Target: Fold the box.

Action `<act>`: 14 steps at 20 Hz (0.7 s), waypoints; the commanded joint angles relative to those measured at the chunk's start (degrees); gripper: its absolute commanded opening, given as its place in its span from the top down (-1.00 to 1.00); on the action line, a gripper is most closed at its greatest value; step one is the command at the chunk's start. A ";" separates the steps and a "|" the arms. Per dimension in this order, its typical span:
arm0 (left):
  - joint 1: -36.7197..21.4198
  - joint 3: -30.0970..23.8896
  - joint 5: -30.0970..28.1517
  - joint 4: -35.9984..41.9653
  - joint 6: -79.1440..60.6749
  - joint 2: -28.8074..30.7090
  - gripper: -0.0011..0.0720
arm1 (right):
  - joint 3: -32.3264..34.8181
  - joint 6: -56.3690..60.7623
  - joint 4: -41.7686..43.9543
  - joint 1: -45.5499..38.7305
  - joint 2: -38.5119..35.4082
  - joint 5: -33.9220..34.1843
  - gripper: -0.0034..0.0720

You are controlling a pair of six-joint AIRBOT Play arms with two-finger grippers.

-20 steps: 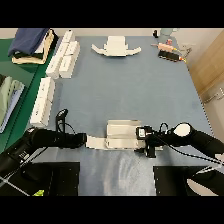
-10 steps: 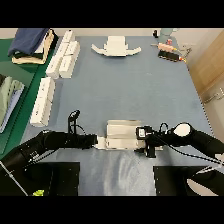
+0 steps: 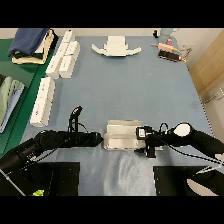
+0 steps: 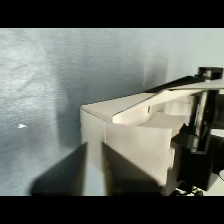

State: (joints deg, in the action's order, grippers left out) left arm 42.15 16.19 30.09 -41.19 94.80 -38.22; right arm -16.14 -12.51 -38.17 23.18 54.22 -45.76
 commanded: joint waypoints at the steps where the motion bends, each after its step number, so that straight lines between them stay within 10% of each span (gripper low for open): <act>1: 0.02 0.07 -0.11 5.68 -5.35 -0.02 -0.09 | 0.00 0.02 0.02 0.02 -0.02 -0.02 -0.43; 14: 0.70 1.22 2.93 5.14 -2.84 -4.13 -0.03 | 0.00 0.02 0.02 0.02 -0.02 -0.04 -0.43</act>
State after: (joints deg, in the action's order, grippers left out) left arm 42.37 16.69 31.00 -35.79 90.06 -40.38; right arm -16.16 -12.49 -38.15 23.18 54.22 -45.78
